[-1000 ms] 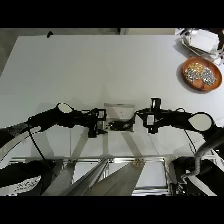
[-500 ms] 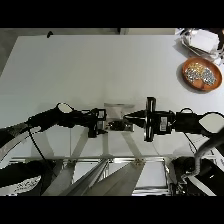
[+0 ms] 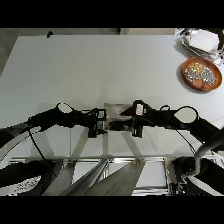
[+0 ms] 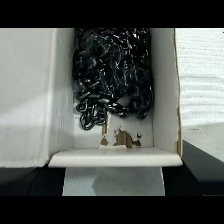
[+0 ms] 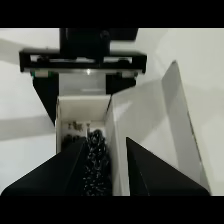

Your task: Fold the box and place the chain.

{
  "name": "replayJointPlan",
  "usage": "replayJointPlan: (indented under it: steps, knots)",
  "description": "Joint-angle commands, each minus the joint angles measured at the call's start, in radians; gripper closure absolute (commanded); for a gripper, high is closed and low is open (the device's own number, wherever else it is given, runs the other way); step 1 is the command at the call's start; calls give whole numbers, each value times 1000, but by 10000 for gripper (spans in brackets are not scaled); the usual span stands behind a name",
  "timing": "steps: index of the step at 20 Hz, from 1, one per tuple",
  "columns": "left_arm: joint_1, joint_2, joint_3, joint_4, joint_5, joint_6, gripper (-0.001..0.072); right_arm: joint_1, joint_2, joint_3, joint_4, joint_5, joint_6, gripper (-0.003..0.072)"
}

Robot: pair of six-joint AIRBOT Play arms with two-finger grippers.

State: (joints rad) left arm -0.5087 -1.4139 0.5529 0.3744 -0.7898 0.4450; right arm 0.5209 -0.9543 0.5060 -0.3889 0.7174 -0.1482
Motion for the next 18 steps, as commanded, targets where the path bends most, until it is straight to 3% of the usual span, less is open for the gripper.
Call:
replayJointPlan:
  steps: [1, 8, 11, 15, 18]
  knots:
    - [0, 0, 0, 0, 0, 0, 499, -15, -38, 1, -50, -4, 17, 385]
    - [0, 0, 0, 0, 0, 0, 499, -334, 61, 1, -63, 267, 21, 389]
    - [0, 0, 0, 0, 0, 0, 499, -441, 55, 0, -141, 246, 21, 392]
    - [0, 0, 0, 0, 0, 0, 499, -473, 28, -2, -339, 201, 20, 392]
    - [0, 0, 0, 0, 0, 0, 499, -473, -44, -2, -350, 171, 14, 387]
